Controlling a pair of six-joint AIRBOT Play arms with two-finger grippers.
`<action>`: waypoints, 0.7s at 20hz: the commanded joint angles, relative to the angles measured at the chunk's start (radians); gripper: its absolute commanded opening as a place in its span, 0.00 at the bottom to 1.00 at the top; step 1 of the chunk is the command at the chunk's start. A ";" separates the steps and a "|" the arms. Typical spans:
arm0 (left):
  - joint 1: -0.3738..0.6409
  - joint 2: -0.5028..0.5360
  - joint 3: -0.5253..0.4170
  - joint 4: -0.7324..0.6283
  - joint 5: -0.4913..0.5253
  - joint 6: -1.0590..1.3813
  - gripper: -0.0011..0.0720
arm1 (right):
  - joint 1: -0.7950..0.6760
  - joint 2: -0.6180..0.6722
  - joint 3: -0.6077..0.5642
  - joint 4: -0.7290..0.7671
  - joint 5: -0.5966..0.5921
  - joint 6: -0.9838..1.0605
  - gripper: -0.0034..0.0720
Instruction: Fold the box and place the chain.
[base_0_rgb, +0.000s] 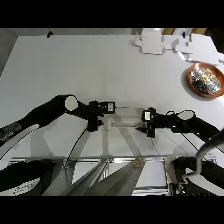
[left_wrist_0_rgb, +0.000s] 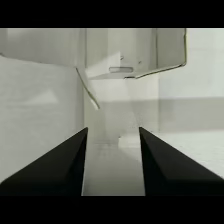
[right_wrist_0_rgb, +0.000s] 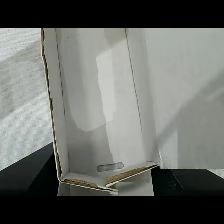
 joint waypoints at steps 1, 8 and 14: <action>-0.002 -0.002 -0.001 0.002 0.041 0.060 0.59 | 0.000 0.000 0.000 0.000 0.000 0.000 0.64; -0.053 -0.012 -0.001 -0.052 0.075 0.134 0.58 | 0.000 0.000 0.000 0.000 0.000 0.000 0.64; -0.093 -0.038 0.000 -0.079 0.079 0.134 0.37 | 0.000 0.000 0.000 0.000 0.000 0.000 0.64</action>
